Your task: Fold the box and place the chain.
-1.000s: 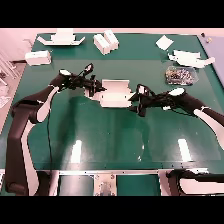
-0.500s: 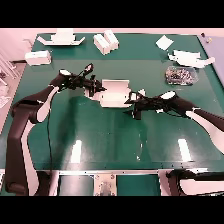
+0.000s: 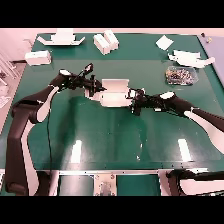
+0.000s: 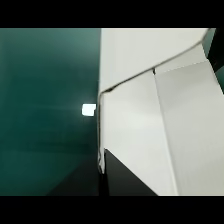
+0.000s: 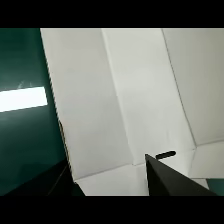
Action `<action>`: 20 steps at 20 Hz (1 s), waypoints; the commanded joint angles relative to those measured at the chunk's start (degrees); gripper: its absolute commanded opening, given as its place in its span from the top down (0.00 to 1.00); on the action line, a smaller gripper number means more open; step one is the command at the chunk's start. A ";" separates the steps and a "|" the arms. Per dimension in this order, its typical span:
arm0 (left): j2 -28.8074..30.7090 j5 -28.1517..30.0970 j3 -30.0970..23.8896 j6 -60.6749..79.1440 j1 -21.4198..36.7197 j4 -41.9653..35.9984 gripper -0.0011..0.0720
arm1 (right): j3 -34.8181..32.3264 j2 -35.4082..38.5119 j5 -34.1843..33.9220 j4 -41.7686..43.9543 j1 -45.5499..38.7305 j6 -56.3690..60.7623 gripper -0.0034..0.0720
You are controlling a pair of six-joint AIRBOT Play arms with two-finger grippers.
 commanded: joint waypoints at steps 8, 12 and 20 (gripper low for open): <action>-0.02 -0.02 -0.02 0.02 -0.02 0.02 0.96 | 2.16 0.02 0.83 7.61 -1.88 -6.43 0.15; -0.02 -0.02 -0.02 0.02 -0.02 0.02 0.96 | 3.96 0.00 9.09 7.61 -4.92 -5.86 0.15; -0.02 -0.02 -0.02 0.02 -0.02 0.02 0.96 | 6.78 -1.73 9.99 6.95 -6.23 -3.98 0.15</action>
